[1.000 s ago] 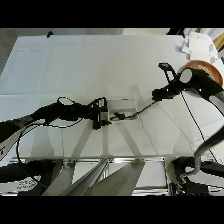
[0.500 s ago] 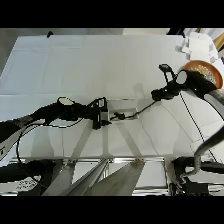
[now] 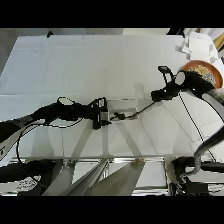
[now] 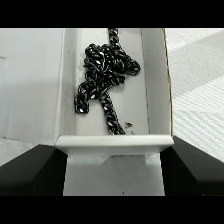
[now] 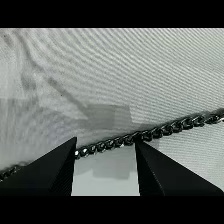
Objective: Fold the box and place the chain.
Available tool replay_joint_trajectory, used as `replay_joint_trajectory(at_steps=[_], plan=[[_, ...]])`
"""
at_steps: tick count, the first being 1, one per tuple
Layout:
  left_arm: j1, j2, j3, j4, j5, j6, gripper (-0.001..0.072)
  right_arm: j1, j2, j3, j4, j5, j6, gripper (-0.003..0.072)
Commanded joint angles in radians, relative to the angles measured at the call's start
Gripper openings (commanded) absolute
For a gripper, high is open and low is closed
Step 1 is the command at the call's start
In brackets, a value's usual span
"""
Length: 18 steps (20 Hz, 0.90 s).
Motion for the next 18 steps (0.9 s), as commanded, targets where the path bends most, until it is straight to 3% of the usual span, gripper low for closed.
replay_joint_trajectory(at_steps=[1,10,18], plan=[[0.000,0.000,0.000,0.000,0.000,0.000,0.0137,0.000,0.023,0.000,-0.008,0.025,0.001,0.0403],[0.000,0.000,0.000,0.000,0.000,0.000,0.0137,-0.003,0.038,0.000,-0.114,0.063,0.079,0.0403],[0.000,0.000,0.000,0.000,0.000,0.000,0.0137,-0.010,0.037,0.000,-0.101,0.026,0.132,0.0403]])
